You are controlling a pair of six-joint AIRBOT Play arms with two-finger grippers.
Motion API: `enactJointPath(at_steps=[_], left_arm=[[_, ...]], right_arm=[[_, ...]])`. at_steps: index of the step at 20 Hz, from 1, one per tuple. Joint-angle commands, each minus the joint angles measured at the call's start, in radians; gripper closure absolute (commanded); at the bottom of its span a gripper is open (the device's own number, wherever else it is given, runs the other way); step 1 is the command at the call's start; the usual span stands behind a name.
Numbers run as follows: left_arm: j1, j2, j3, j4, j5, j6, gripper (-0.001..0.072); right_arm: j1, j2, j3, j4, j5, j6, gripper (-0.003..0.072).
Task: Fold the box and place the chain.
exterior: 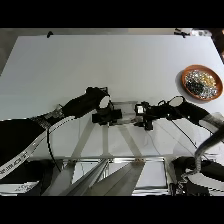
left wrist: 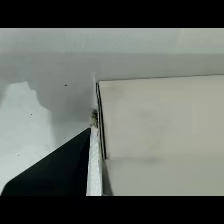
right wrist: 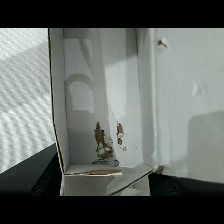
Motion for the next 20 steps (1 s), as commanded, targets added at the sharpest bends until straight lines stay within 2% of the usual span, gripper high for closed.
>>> enactJointPath(at_steps=[1,2,5,6,7,12,13,14,15,16,17,20], left_arm=[[-0.005,-0.010,0.000,0.000,0.010,0.002,0.0472],[-0.010,-0.016,0.000,-0.001,0.006,0.002,0.0518],[-0.017,-0.024,0.000,0.001,-0.014,0.002,0.0533],[-0.017,-0.024,0.000,0.002,-0.022,0.002,0.0657],[-0.017,-0.024,0.000,0.001,-0.029,0.004,0.0706],[-0.017,-0.024,0.000,0.001,-0.039,0.004,0.0694],[-0.017,-0.023,0.000,0.000,-0.039,0.004,0.0671],[-0.016,-0.016,0.000,-0.003,-0.035,0.046,0.0611],[-0.009,0.002,0.000,-0.006,-0.040,0.142,0.0402],[0.001,0.026,0.000,-0.005,-0.048,0.217,0.0251],[0.016,0.058,0.000,-0.003,-0.050,0.259,0.0205],[0.074,0.150,0.000,0.004,-0.036,0.296,0.0198]], right_arm=[[0.000,0.000,0.000,0.000,0.000,-0.001,0.0286],[0.000,0.000,0.000,0.000,0.000,-0.001,0.0286],[0.000,0.000,0.000,0.001,0.000,-0.001,0.0286],[0.000,0.000,0.000,0.000,0.000,-0.001,0.0286],[0.000,0.000,0.000,0.000,0.000,-0.001,0.0286],[0.000,0.000,0.000,0.000,0.000,-0.001,0.0286],[0.000,0.000,0.000,0.000,0.000,-0.001,0.0286],[0.000,0.000,0.000,0.000,0.000,-0.001,0.0286],[0.000,0.000,0.000,0.000,0.000,-0.001,0.0286],[0.000,0.000,0.000,0.000,0.000,-0.001,0.0286],[0.000,0.000,0.000,0.000,0.000,-0.001,0.0286],[0.000,0.000,0.000,0.000,0.000,-0.001,0.0286]])
